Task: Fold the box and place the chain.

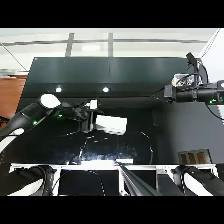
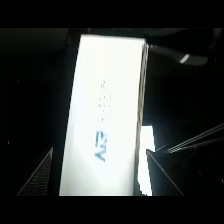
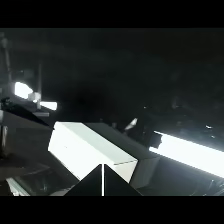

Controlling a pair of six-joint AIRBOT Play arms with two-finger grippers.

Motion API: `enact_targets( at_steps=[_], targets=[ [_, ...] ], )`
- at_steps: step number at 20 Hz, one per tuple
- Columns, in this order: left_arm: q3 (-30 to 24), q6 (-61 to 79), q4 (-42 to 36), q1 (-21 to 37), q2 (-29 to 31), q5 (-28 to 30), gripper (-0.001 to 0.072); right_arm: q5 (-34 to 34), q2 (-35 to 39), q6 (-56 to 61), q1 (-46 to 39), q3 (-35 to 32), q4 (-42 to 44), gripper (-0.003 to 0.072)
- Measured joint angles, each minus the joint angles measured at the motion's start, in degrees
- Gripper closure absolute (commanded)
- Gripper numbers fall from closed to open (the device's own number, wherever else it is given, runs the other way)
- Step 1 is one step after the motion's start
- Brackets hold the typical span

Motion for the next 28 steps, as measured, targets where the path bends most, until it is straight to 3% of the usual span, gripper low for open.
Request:
enact_targets(
  at_steps=[8, 28],
  targets=[
    [8.9, -8.6, 3.0, -4.3, -10.6, -2.0, 0.0002, -0.1, 0.2, 0.3, -0.5, 0.0, -0.9, 0.0673],
    [12.1, -11.4, 5.9, -6.1, -12.2, -4.5, 0.0001, -0.2, 0.2, 0.3, -0.5, 0.0, -3.0, 0.0673]
  ],
)
